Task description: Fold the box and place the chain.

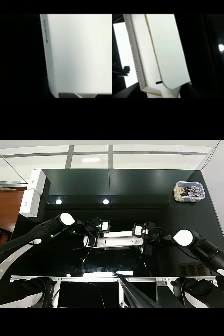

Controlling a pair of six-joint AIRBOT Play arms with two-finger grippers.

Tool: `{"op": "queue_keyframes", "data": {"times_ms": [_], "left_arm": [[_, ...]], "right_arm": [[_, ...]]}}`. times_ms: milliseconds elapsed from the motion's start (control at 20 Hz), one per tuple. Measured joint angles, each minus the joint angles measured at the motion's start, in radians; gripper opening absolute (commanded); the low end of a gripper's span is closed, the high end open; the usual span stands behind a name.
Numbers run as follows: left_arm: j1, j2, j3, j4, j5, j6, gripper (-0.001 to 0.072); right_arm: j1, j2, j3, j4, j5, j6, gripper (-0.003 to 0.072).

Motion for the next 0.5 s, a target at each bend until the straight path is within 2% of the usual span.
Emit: {"op": "queue_keyframes", "data": {"times_ms": [150,500], "left_arm": [[0.0,0.0,0.0,0.0,0.0,0.0,0.0029],[0.0,0.0,0.0,0.0,0.0,0.0,0.0029]], "right_arm": [[0.0,-0.013,0.0,0.016,-0.006,-0.019,0.0673],[-0.003,-0.101,0.0,0.181,0.0,-0.244,0.0673]]}}
